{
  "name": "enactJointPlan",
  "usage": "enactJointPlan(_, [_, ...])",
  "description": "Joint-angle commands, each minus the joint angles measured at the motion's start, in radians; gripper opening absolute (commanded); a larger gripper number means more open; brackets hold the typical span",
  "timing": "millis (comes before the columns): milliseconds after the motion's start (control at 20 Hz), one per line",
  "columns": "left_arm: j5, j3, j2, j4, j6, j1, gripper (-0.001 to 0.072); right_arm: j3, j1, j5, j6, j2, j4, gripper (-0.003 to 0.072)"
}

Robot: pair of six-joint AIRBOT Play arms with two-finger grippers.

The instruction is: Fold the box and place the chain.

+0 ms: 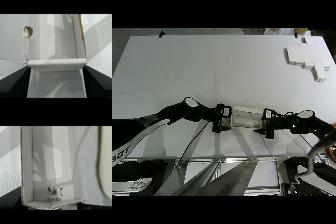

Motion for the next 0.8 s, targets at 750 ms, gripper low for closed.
enactJointPlan(750, [0.024,0.067,-0.041,0.04,-0.112,-0.054,0.0694,-0.001,0.001,-0.001,0.001,0.0,0.002,0.034])
